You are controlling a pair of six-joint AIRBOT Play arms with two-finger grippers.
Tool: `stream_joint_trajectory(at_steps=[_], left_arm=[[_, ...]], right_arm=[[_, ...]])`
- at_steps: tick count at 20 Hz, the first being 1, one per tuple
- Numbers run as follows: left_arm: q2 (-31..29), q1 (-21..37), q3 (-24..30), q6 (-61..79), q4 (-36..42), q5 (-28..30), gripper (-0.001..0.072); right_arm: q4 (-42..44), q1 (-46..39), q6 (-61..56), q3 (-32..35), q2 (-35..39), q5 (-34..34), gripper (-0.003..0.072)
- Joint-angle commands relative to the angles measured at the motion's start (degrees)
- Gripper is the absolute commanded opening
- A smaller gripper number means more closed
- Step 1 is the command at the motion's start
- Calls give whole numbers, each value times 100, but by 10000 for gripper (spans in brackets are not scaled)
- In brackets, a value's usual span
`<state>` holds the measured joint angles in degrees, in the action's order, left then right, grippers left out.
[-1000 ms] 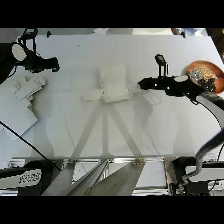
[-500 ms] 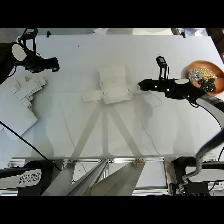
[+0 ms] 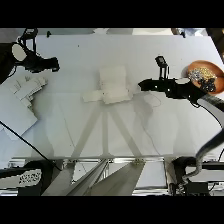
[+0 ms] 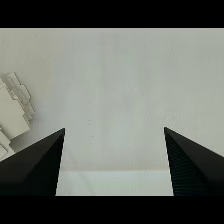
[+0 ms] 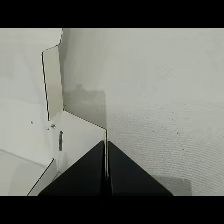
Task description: Fold the box and place the chain.
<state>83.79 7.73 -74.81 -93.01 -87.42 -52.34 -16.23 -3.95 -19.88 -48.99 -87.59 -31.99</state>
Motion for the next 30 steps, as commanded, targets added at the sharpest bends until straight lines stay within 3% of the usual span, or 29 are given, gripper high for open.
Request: stream_joint_trajectory(at_steps=[1, 8, 12, 15, 19, 23, 26, 30], left_arm=[[-4, 4, -4, 0, 17, 26, 698], [0, 4, -4, 2, 210, 15, 698], [26, 2, -4, 96, 291, 525, 699], [149, 9, -39, 1036, 1134, 577, 699], [551, 146, -175, 1158, 1891, -17, 697], [1073, 369, -232, 2474, 4478, -780, 697], [1432, 282, -474, 3941, 5869, -1473, 697], [1672, -133, -533, 4959, 6109, -1384, 697]], right_arm=[[-4, 0, 4, 0, 4, -4, 19], [-7, 0, 2, 0, 4, -4, 19], [-7, 0, 2, 2, 4, -4, 19], [-7, 0, 2, 2, 4, -4, 19], [-4, 0, 2, 2, 4, -4, 19], [-7, 0, 2, 2, 4, -4, 19], [-7, 0, 2, 0, 4, -4, 19], [-4, 0, 2, 2, 4, -4, 19]])
